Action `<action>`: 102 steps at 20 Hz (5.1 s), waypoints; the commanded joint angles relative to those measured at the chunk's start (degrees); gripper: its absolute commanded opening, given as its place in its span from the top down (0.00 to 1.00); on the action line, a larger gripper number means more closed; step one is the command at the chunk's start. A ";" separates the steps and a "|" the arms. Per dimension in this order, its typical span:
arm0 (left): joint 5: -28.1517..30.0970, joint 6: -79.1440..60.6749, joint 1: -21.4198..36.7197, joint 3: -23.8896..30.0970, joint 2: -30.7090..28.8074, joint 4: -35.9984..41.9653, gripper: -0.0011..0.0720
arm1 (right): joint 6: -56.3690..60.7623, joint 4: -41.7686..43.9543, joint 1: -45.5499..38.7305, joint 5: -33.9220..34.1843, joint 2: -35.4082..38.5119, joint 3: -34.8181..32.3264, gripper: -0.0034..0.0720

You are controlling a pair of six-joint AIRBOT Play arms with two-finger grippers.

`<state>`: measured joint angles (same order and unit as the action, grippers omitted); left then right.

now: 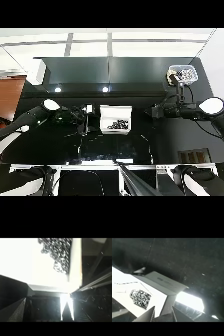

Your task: Fold the box and place the chain.

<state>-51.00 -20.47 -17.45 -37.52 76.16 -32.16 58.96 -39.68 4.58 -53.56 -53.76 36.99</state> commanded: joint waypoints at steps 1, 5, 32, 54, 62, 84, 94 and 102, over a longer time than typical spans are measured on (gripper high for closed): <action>-0.44 -0.63 -1.03 -0.87 1.18 1.07 0.01 | -0.04 0.02 0.00 1.33 0.02 -0.04 0.63; 0.26 -0.61 -2.62 -1.46 1.66 1.07 0.01 | -0.04 -0.02 0.00 1.57 0.02 -0.04 0.63; 1.44 1.44 -5.46 -2.71 2.75 -2.73 0.44 | -28.61 3.54 12.72 -1.97 -16.65 9.86 0.08; 1.29 1.46 -5.51 -2.71 2.75 -2.73 0.44 | -40.33 -6.49 20.55 -1.64 -15.78 10.64 0.58; 1.29 1.46 -5.51 -2.71 2.75 -2.73 0.44 | -39.65 -6.62 20.55 -2.62 -15.80 9.46 0.72; 1.31 1.55 -5.51 -2.71 2.75 -2.75 0.44 | -38.95 -7.69 20.52 -3.06 -16.28 8.07 0.46; 1.29 1.62 -5.51 -2.71 2.75 -2.75 0.44 | -4.61 12.61 17.09 -6.12 -12.17 4.20 0.93; 1.29 1.64 -5.51 -2.71 2.75 -2.75 0.44 | -5.33 25.73 17.62 1.99 -20.02 0.70 0.93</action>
<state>-49.71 -18.85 -22.96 -40.23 78.89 -34.89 52.86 -17.15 21.87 -53.28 -71.46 38.28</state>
